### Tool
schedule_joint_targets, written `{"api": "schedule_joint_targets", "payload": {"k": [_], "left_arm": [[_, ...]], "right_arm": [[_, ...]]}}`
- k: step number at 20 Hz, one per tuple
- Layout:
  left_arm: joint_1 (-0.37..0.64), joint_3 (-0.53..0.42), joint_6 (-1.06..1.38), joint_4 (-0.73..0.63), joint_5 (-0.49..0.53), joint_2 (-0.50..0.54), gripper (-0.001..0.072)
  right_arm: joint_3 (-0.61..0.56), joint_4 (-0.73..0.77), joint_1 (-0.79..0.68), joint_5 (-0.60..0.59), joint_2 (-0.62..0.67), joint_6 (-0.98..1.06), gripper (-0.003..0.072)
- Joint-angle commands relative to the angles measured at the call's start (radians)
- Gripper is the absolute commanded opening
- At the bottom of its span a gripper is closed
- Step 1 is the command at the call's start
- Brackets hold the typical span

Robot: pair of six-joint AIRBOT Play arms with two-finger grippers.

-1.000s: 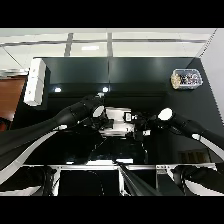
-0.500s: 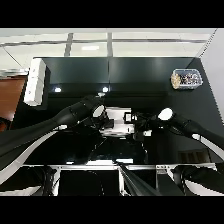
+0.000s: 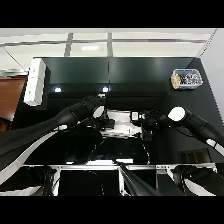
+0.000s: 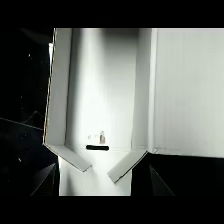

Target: Fold the box and place the chain.

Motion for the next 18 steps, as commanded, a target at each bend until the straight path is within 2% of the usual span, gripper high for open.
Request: {"api": "schedule_joint_targets", "payload": {"k": [1, 2, 4, 6, 9, 13, 18], "left_arm": [[0.001, 0.001, -0.013, 0.006, -0.001, 0.001, 0.0026], [0.001, 0.001, -0.013, 0.005, -0.001, 0.001, 0.0026], [0.0, 0.001, -0.013, 0.005, -0.001, 0.001, 0.0026], [0.0, 0.001, -0.013, 0.004, -0.001, 0.001, 0.0028], [0.0, 0.001, -0.013, 0.004, -0.001, 0.001, 0.0029], [0.0, 0.001, -0.013, 0.004, -0.001, 0.001, 0.0028], [0.0, 0.001, -0.013, 0.004, 0.0, 0.001, 0.0028]], "right_arm": [[0.0, -0.035, -0.013, 0.018, 0.012, 0.012, 0.071], [0.0, -0.034, -0.013, 0.017, 0.008, 0.012, 0.0706], [0.0, -0.02, -0.012, 0.018, -0.001, 0.007, 0.0396], [0.0, -0.016, 0.006, 0.018, -0.008, 0.004, 0.0243], [0.0, 0.014, 0.046, -0.018, -0.024, 0.001, 0.0238], [0.0, 0.18, 0.055, -0.08, -0.061, 0.0, 0.0239], [0.0, 0.209, 0.055, -0.079, -0.09, 0.001, 0.0239]]}}
